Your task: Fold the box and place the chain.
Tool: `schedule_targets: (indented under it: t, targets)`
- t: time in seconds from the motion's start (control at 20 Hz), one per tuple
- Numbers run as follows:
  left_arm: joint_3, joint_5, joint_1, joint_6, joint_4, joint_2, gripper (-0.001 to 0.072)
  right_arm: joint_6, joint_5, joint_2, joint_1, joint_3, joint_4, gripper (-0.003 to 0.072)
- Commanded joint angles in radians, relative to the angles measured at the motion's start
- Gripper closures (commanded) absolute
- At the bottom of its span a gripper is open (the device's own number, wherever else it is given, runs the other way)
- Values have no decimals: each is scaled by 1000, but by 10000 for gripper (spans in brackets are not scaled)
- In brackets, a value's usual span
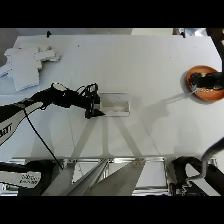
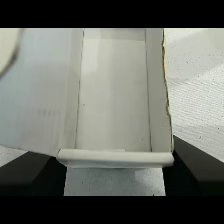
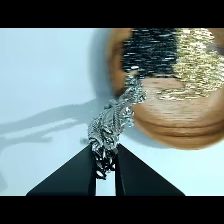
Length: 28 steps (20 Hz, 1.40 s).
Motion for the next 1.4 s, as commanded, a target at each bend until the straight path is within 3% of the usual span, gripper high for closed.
schedule_targets:
  t: [0.0, 0.25, 0.7, 0.85, 1.35]
  targets:
    - [0, 0, 0, 0, 0, 0, 356, -46, 144, 68, 155, 0, 116, 677]
    - [0, 0, 0, 0, 0, 0, 356, -49, 123, 66, 322, 0, 301, 677]
    - [0, 0, 0, 0, 0, 0, 356, -231, -192, -61, 503, 0, 744, 677]
    - [0, 0, 0, 0, 0, 0, 356, -343, -211, -147, 551, 0, 886, 677]
    - [0, 0, 0, 0, 0, 0, 356, -344, -241, -449, 668, 0, 832, 677]
